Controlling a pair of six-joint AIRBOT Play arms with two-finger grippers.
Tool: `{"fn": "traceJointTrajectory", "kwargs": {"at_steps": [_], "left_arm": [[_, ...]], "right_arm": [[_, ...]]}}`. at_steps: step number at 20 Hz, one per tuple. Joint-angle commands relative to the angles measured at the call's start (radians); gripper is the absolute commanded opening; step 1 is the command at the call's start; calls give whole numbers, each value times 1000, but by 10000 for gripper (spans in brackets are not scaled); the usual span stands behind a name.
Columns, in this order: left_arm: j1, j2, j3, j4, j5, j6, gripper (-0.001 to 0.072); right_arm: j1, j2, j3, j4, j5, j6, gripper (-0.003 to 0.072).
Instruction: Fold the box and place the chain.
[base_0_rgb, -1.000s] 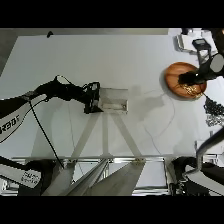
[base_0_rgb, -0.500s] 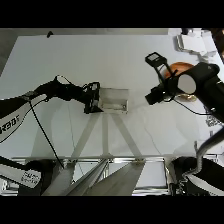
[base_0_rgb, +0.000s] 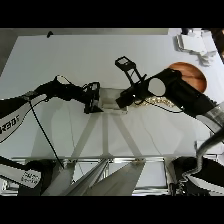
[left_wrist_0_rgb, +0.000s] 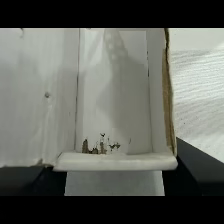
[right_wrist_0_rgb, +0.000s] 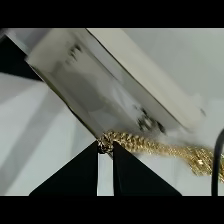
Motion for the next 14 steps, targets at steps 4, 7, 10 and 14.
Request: {"fn": "traceJointTrajectory", "kwargs": {"at_steps": [4, 7, 10, 14], "left_arm": [[0, 1, 0, 0, 0, 0, 158], [0, 1, 0, 0, 0, 0, 158], [0, 1, 0, 0, 0, 0, 158], [0, 1, 0, 0, 0, 0, 158]], "right_arm": [[6, -74, 37, 229, -177, -170, 10], [-54, -51, 37, 188, -92, -171, 330], [-135, 11, 36, 91, 21, -219, 414], [-308, 52, 35, 55, 182, -493, 414]]}}
